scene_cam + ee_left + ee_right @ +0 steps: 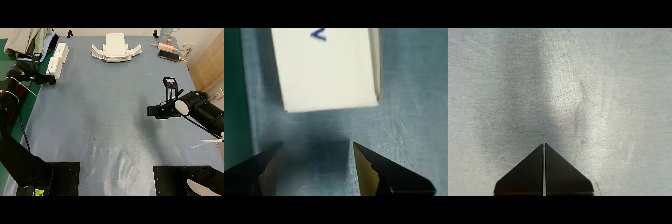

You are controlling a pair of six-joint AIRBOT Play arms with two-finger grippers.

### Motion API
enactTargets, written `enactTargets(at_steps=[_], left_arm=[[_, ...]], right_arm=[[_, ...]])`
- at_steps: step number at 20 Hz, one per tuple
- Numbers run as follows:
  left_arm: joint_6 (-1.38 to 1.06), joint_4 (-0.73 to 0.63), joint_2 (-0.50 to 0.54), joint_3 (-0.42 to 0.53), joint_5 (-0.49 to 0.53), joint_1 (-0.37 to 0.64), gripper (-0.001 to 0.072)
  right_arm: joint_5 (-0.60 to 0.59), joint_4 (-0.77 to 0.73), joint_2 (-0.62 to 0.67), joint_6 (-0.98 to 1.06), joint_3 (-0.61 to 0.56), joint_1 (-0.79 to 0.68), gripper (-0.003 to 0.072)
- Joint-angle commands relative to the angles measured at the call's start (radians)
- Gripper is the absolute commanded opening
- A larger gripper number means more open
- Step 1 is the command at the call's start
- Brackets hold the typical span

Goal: Fold the box.

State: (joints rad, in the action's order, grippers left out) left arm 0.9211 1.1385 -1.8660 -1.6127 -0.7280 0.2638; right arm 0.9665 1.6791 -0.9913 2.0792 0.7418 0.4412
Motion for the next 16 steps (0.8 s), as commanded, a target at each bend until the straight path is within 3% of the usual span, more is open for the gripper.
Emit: enactTargets(at_steps=[1, 3, 4, 5, 6, 9, 12, 16], left_arm=[[-0.004, 0.072, 0.106, -0.003, -0.150, 0.017, 0.0693], [-0.003, 0.119, 0.178, -0.003, -0.234, 0.020, 0.0692], [-0.003, 0.118, 0.213, -0.003, -0.270, 0.021, 0.0611], [-0.003, 0.117, 0.248, -0.003, -0.314, 0.020, 0.0337], [-0.003, 0.114, 0.286, -0.003, -0.365, 0.016, 0.0007], [0.023, 0.057, 0.380, -0.003, -0.476, -0.015, 0.0012], [0.109, 0.037, 0.447, 0.004, -0.587, -0.104, 0.0009], [0.261, 0.057, 0.515, 0.096, -0.596, -0.303, 0.0007]], right_arm=[[0.000, -0.001, -0.001, -0.002, 0.001, 0.001, 0.0024], [0.000, -0.002, -0.001, -0.002, 0.001, 0.001, 0.0024], [0.000, -0.004, -0.001, -0.002, 0.001, 0.001, 0.0024], [0.000, -0.004, -0.001, -0.005, 0.001, 0.001, 0.0024], [0.000, -0.006, -0.001, -0.006, 0.003, 0.001, 0.0024], [-0.001, -0.057, -0.015, -0.085, 0.037, 0.001, 0.0018], [0.001, -0.089, -0.082, -0.130, 0.146, 0.001, 0.0018], [0.048, -0.148, -0.241, -0.177, 0.360, 0.001, 0.0018]])
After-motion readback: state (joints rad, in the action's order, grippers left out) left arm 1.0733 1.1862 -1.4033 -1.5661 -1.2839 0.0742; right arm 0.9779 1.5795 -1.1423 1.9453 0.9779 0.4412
